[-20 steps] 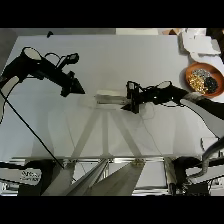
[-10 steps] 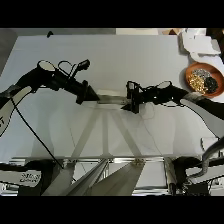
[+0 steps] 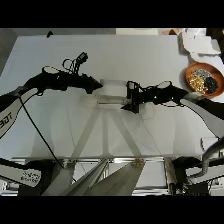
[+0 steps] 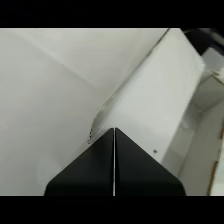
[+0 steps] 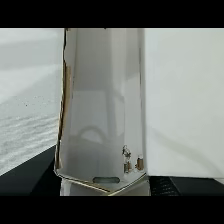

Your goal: Fold the box and place the chain.

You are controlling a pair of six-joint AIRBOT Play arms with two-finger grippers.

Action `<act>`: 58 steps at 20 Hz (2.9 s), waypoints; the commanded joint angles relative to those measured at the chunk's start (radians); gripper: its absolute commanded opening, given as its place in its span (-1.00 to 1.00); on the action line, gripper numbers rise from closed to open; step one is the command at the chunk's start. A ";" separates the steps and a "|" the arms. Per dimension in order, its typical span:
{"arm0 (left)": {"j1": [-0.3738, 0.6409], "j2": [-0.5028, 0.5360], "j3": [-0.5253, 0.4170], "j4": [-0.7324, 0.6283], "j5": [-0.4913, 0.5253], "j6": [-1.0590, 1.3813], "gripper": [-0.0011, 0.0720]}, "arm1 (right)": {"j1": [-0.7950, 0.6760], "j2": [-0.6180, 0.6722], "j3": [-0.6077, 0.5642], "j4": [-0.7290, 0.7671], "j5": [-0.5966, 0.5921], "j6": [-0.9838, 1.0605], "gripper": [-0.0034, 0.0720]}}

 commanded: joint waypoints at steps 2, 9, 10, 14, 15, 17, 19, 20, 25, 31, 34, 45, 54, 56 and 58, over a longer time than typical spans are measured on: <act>0.022 -0.044 -0.001 -0.021 0.048 -0.031 -0.95 | 0.000 0.000 0.001 -0.003 0.000 0.000 0.05; 0.135 0.025 0.000 -0.013 -0.305 -0.039 -0.95 | 0.000 0.000 0.001 -0.003 0.000 0.000 0.05; 0.154 0.041 0.000 -0.006 -0.355 -0.038 -0.95 | 0.000 0.000 0.001 -0.003 0.000 0.000 0.05; 0.193 0.130 0.000 0.167 -0.386 0.090 -0.94 | 0.000 0.000 0.001 -0.003 0.000 0.000 0.05; 0.188 0.146 -0.001 0.241 -0.367 0.124 -0.94 | 0.000 0.000 0.001 -0.003 0.000 0.000 0.05; 0.188 0.149 -0.001 0.323 -0.360 0.185 -0.73 | 0.000 0.000 0.001 -0.003 0.000 0.000 0.05; 0.187 0.133 -0.001 0.345 -0.345 0.237 -0.12 | 0.000 0.000 0.001 -0.003 0.000 0.000 0.05; 0.186 0.123 -0.001 0.344 -0.326 0.240 0.03 | 0.000 0.000 0.001 -0.003 0.000 0.000 0.05; 0.118 0.088 -0.001 0.349 -0.210 0.405 0.05 | 0.000 0.000 0.001 -0.003 0.000 0.000 0.05; 0.053 0.041 -0.002 0.372 -0.083 0.422 0.28 | 0.000 0.000 0.001 -0.003 0.000 0.000 0.05; 0.035 0.027 -0.003 0.435 -0.101 0.422 0.28 | 0.000 0.000 0.001 -0.003 0.000 0.000 0.05; 0.020 0.011 -0.003 0.391 -0.226 0.514 0.05 | 0.000 0.000 0.001 -0.003 0.000 0.000 0.05; 0.013 -0.004 -0.003 0.361 -0.229 0.535 -0.08 | 0.000 0.000 0.001 -0.003 0.000 0.000 0.05; 0.013 -0.004 -0.003 0.361 -0.227 0.557 -0.28 | 0.000 0.000 0.001 -0.003 0.000 0.000 0.05; 0.013 -0.004 -0.003 0.359 -0.226 0.557 -0.28 | 0.000 0.000 0.001 -0.003 0.000 0.000 0.05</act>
